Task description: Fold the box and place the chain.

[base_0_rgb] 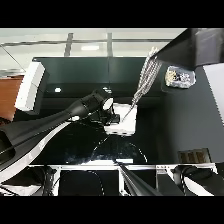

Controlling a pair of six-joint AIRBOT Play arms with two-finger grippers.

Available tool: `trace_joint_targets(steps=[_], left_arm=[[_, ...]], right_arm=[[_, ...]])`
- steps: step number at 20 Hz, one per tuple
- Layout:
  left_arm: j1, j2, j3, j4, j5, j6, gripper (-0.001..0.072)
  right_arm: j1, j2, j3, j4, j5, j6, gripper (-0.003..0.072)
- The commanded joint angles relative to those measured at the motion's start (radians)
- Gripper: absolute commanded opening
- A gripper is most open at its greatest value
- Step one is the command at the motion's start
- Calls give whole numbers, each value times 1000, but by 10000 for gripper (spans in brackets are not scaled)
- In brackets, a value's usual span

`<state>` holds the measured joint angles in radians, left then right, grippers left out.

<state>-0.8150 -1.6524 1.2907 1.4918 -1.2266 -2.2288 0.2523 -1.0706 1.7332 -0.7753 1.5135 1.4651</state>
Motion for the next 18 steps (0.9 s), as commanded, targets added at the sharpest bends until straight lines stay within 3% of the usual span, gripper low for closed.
trace_joint_targets(steps=[1, 7, 11, 16, 17, 18], left_arm=[[1, 0, 1, 0, 5, 0, 26], [1, 0, 1, 0, 11, 0, 26], [1, 0, 1, 0, 14, 0, 26], [1, 0, 1, 0, 22, 0, 26], [1, 0, 1, 0, 22, 0, 26], [1, 0, 1, 0, 22, 0, 26]], right_arm=[[29, 0, -164, -16, -6, 0, 15], [117, 0, -519, -93, -190, -7, 16], [118, 0, -658, -119, -259, 0, 16], [142, -16, -796, -113, -457, 47, 18], [150, -23, -807, -113, -474, 47, 40], [153, -26, -811, -113, -484, 47, 197]])
